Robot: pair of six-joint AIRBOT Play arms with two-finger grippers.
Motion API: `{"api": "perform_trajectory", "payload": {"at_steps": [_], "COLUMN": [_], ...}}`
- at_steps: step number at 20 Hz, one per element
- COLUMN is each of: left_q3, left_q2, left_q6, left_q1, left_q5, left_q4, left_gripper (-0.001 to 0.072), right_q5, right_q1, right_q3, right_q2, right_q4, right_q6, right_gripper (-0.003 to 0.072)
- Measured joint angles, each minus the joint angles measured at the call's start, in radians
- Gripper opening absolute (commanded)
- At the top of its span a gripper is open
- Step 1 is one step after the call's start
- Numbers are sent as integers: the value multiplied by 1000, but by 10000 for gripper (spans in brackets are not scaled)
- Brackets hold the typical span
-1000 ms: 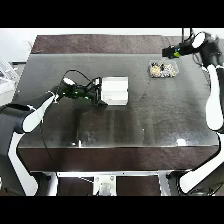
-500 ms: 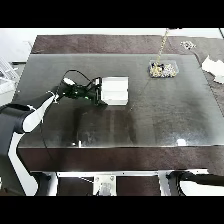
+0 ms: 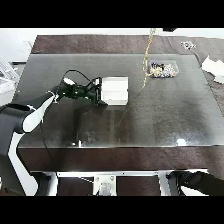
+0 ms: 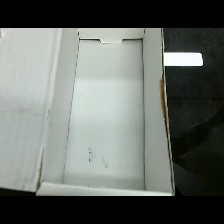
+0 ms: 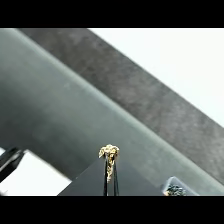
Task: Fold the box and place the chain.
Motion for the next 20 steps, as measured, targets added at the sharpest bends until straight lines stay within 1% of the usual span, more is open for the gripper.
{"api": "perform_trajectory", "payload": {"at_steps": [5,9,12,15,20], "left_q3": [0,0,0,0,0], "left_q2": [0,0,0,0,0], "left_q6": [0,0,0,0,0], "left_q1": [0,0,0,0,0], "left_q5": [0,0,0,0,0], "left_q4": [0,0,0,0,0], "left_gripper": [488,488,488,488,488], "right_q5": [40,28,-29,-113,-207], "right_q1": [85,132,141,141,141], "right_q3": [-13,-39,-67,-76,-51], "right_q2": [10,11,3,-3,-5], "right_q4": [-4,5,0,-40,-109], "right_q6": [2,3,-3,-18,-26], "right_gripper": [11,11,11,10,9]}}
